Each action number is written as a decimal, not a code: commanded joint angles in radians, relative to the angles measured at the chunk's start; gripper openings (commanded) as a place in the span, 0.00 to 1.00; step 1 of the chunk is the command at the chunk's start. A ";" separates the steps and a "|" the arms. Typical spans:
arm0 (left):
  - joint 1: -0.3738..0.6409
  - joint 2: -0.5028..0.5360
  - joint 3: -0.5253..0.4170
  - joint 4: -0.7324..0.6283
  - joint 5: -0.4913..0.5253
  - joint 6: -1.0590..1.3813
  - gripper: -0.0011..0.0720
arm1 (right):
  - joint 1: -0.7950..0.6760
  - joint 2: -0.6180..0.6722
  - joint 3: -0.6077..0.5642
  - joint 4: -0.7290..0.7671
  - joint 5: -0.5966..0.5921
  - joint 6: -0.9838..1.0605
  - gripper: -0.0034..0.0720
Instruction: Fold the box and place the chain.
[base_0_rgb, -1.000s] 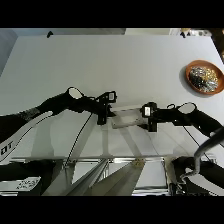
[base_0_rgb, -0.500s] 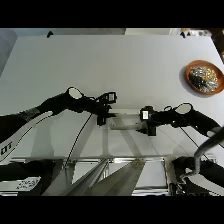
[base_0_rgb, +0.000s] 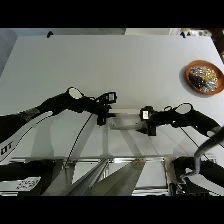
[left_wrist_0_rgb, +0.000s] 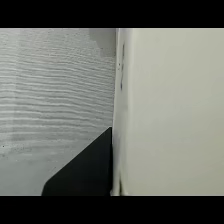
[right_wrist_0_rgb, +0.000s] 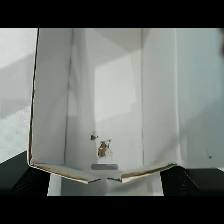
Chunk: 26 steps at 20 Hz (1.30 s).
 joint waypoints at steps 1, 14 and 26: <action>0.000 0.000 0.001 0.000 -0.001 0.000 0.03 | -0.040 0.017 0.000 -0.002 0.031 0.007 0.98; 0.000 0.000 0.001 0.000 -0.001 0.000 0.03 | -0.042 0.012 0.000 0.048 0.039 -0.005 0.92; 0.000 0.000 0.001 0.000 -0.002 0.000 0.03 | -0.042 -0.028 0.000 -0.026 0.005 -0.029 0.65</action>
